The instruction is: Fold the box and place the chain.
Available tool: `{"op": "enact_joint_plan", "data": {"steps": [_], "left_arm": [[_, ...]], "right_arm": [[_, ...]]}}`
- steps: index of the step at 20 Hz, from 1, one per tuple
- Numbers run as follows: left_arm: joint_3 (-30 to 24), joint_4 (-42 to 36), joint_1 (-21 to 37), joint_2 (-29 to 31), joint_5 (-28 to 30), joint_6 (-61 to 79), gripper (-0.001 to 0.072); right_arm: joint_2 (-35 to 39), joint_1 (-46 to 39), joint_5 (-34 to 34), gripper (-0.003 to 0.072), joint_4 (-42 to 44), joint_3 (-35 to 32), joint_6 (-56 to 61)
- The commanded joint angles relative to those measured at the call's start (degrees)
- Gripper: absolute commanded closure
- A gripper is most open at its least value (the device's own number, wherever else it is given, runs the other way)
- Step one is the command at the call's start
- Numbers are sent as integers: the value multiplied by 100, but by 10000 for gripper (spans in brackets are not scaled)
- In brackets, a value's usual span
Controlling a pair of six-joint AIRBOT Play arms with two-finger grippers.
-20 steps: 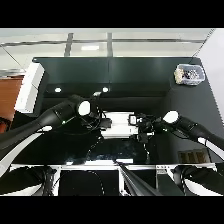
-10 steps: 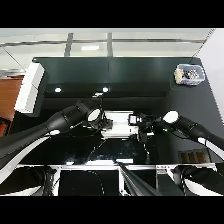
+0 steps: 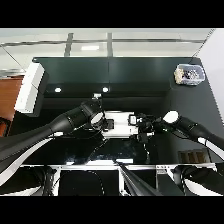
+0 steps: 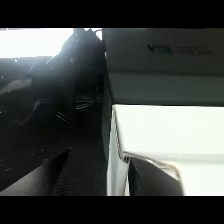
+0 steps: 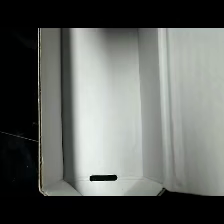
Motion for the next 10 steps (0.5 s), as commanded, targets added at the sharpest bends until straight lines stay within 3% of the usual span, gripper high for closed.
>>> {"op": "enact_joint_plan", "data": {"steps": [1, 7, 8, 10], "left_arm": [[7, -297, -7, -22, 275, -46, 323], [7, -225, -7, -133, 173, -2, 335], [7, -192, -7, -133, 155, 7, 414], [7, -188, -7, -153, 138, 26, 440]], "right_arm": [[0, 4, -2, 640, 15, 2, 0], [0, 4, 0, 640, 15, 2, 0], [0, 4, 0, 640, 15, 2, 0], [0, 4, -2, 640, 15, 2, 0]]}}
